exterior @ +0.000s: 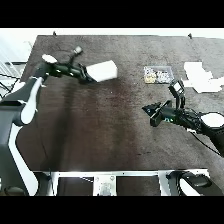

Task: Fold the box and place the chain.

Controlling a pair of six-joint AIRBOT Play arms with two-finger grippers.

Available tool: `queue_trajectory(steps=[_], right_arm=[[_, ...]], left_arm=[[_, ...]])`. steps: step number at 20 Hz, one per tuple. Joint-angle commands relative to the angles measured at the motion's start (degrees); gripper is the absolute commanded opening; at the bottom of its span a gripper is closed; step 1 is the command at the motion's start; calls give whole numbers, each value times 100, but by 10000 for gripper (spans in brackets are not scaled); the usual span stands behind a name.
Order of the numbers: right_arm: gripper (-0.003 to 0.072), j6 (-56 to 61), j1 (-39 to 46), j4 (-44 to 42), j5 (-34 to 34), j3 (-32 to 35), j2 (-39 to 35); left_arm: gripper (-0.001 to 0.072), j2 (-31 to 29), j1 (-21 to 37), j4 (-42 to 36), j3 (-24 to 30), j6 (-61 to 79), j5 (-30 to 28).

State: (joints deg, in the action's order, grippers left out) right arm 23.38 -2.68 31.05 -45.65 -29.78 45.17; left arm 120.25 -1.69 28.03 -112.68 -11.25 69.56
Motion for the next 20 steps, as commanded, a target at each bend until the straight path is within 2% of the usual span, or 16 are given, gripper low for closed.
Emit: queue_trajectory(steps=[1,4,7,10,13,17,20], right_arm=[[14,0,2,2,37,2,-4],[15,2,2,-2,195,2,-4],[15,2,2,-46,387,2,26],[15,4,2,-66,549,2,57],[15,9,2,-114,682,2,63],[15,7,2,-214,839,2,61],[15,7,2,-212,841,2,63]], left_arm=[[12,-76,835,118,-356,-1296,-946],[12,-181,1480,826,-356,-2238,-1690],[12,-208,1943,1779,-354,-3075,-2017],[12,-208,2188,2428,-354,-3554,-2382],[12,-203,2216,3436,-282,-4131,-2973],[13,-201,2216,3499,114,-4238,-3617],[15,-195,2216,3475,457,-4234,-3882]])
